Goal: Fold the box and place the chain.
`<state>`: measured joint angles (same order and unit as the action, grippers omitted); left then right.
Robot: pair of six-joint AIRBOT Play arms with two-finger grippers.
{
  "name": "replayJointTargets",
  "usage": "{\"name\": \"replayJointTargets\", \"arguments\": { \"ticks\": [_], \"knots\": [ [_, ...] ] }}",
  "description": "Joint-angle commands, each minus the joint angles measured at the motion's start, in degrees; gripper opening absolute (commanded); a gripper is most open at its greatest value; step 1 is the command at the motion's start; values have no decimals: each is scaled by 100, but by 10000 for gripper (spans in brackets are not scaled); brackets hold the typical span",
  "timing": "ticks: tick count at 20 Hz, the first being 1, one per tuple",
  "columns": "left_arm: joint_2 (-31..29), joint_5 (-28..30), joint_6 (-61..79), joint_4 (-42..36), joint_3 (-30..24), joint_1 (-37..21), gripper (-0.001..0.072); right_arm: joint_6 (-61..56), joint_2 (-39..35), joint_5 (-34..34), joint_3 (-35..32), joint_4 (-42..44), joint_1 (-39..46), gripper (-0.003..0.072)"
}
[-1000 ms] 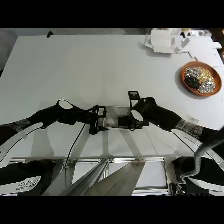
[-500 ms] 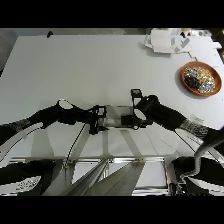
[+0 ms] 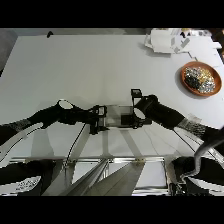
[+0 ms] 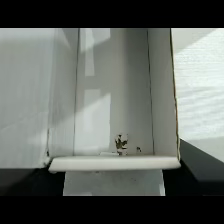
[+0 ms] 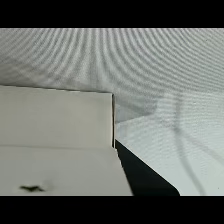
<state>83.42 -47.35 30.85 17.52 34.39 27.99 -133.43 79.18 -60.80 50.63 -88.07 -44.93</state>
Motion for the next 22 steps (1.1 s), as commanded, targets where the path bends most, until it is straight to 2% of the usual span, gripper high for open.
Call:
{"name": "replayJointTargets", "arguments": {
  "ticks": [1, 2, 3, 4, 5, 8, 11, 17, 20, 22],
  "knots": [
    [-2, 0, 17, 7, 4, -4, 150, 87, 17, 33, -7, 92, -13, 17],
    [-2, 0, 20, 7, 4, -4, 150, 138, 17, 39, -7, 98, -11, 20],
    [-4, 0, 20, 7, 4, -4, 150, 149, 17, 39, -7, 116, -11, 96],
    [-4, 0, 17, 7, 2, -4, 150, 149, 15, 33, -4, 114, -11, 226],
    [-2, 0, 20, 7, 4, -4, 150, 151, 4, 13, -4, 114, -11, 263],
    [-4, 0, 17, 7, 4, -4, 150, 192, -39, -94, -4, 103, -7, 278],
    [-2, 0, 20, 7, 4, -4, 150, 411, -197, -216, -4, 39, -7, 414],
    [-2, -2, 20, 7, 4, -4, 150, 1008, -734, -874, -2, -24, -4, 414],
    [-4, 0, 17, 7, 4, -4, 150, 1410, -1360, -1062, 35, 90, 175, 413],
    [-4, 0, 20, 7, 4, -4, 150, 1893, -1797, -1526, 197, 271, 560, 411]
  ]
}}
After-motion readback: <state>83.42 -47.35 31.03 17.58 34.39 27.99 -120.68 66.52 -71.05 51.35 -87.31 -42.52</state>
